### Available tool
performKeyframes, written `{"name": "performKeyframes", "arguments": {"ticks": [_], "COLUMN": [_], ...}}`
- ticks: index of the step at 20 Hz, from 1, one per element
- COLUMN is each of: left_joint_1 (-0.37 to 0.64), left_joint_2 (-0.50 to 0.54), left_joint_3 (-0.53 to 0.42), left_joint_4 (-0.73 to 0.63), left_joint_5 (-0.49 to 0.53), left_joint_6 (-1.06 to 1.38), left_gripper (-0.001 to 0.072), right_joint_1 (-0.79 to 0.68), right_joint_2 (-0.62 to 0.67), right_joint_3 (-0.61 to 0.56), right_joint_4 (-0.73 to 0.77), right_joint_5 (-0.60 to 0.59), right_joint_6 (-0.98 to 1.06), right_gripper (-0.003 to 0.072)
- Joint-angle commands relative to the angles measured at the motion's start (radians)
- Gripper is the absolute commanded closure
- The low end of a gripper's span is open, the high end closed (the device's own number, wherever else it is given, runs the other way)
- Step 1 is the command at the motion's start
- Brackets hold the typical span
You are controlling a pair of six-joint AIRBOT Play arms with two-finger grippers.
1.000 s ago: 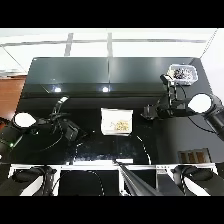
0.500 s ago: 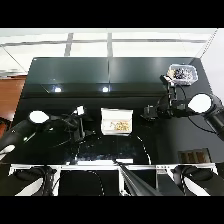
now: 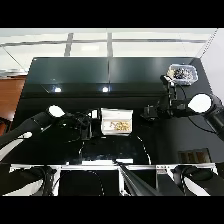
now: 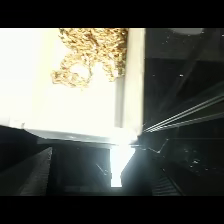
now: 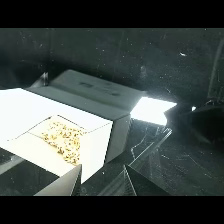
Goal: Fold the box and place the chain.
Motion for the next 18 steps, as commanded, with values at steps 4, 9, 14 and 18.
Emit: {"name": "performKeyframes", "arguments": {"ticks": [4,9,14,18], "left_joint_1": [-0.012,-0.018,-0.039,-0.049], "left_joint_2": [-0.028,-0.029,-0.031,-0.031], "left_joint_3": [0.025,0.027,0.031,0.031], "left_joint_4": [0.005,0.004,-0.015,-0.02], "left_joint_5": [0.035,0.008,0.021,0.019], "left_joint_6": [-0.027,0.019,0.034,0.033], "left_gripper": [0.0001,0.0001,0.0001,0.0001], "right_joint_1": [0.0,0.0,-0.001,0.0], "right_joint_2": [0.0,0.0,0.0,0.0], "right_joint_3": [0.0,0.0,0.0,0.0], "right_joint_4": [0.0,0.0,0.0,0.0], "right_joint_5": [-0.001,-0.005,-0.005,-0.005], "right_joint_6": [0.0,0.0,0.001,0.0], "right_gripper": [0.0373,0.0373,0.0374,0.0373]}}
